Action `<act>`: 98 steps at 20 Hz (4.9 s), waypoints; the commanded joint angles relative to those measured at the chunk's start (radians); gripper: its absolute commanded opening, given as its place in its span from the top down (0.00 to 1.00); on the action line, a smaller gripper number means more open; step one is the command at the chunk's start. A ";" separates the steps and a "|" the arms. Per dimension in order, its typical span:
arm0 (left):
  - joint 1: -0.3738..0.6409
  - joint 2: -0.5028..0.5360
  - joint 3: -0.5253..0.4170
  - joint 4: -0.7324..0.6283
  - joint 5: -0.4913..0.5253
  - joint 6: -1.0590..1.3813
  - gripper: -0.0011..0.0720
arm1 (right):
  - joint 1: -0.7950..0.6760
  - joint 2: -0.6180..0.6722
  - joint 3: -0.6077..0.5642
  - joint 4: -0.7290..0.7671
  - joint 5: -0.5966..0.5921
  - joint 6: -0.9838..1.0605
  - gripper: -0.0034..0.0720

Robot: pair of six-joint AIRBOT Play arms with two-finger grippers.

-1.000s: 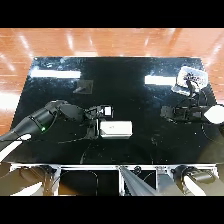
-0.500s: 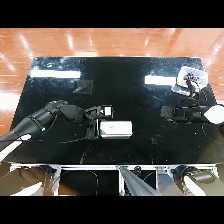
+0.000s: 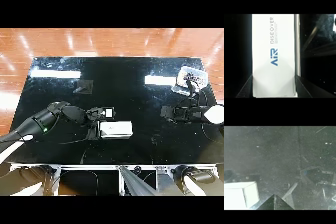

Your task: Fold the box and place the chain.

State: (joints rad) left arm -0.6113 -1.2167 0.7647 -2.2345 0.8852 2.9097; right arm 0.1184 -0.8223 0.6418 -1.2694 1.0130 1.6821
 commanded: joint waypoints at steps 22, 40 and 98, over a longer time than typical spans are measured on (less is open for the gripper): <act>-0.015 0.007 -0.006 0.045 -0.074 -0.089 0.95 | 0.000 0.000 0.001 -0.014 -0.005 0.000 0.92; 0.951 -0.260 0.407 0.080 -0.070 -0.426 0.96 | 0.000 0.000 0.001 -0.012 -0.049 0.000 0.92; 0.014 0.261 0.122 0.806 0.123 -1.735 0.14 | -0.098 -0.020 0.079 -0.312 0.181 0.009 0.92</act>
State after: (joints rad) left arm -0.5938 -0.9493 0.8780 -1.4445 1.0172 1.1843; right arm 0.0212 -0.8425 0.7238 -1.5810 1.1946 1.6905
